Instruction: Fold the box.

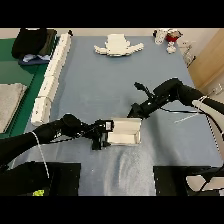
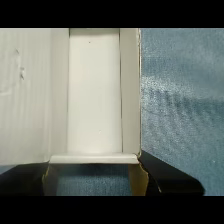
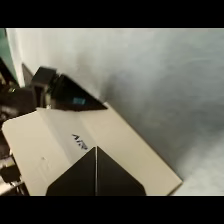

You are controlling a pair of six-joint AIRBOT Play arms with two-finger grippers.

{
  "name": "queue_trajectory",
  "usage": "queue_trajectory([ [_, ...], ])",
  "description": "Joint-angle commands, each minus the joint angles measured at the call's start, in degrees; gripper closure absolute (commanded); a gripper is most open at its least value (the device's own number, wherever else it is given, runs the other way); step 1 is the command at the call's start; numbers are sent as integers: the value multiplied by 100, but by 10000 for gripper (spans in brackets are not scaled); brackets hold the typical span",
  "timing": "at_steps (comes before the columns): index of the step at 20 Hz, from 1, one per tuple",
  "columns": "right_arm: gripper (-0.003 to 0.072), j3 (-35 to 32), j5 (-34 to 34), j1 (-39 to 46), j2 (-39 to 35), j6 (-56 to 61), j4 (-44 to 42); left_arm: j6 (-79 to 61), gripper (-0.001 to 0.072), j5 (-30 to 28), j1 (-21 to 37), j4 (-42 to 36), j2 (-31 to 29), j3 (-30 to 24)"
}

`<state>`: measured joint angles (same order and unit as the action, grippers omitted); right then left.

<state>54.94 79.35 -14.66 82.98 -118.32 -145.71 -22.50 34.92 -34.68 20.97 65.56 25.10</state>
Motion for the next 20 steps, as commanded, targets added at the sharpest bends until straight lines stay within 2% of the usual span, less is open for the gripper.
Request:
queue_trajectory([
  [1,684,-101,33,-446,-264,-380,-15,0,299,0,2,0,-2,2],
  [7,684,-997,-1453,-1163,-1381,-667,601,0,300,0,2,0,-2,2],
  [14,684,-2378,-3407,-2000,-3145,-721,1246,0,300,0,2,0,-2,2],
  [20,684,-3080,-4415,-2656,-3786,-723,1445,0,300,0,2,2,-2,2],
])
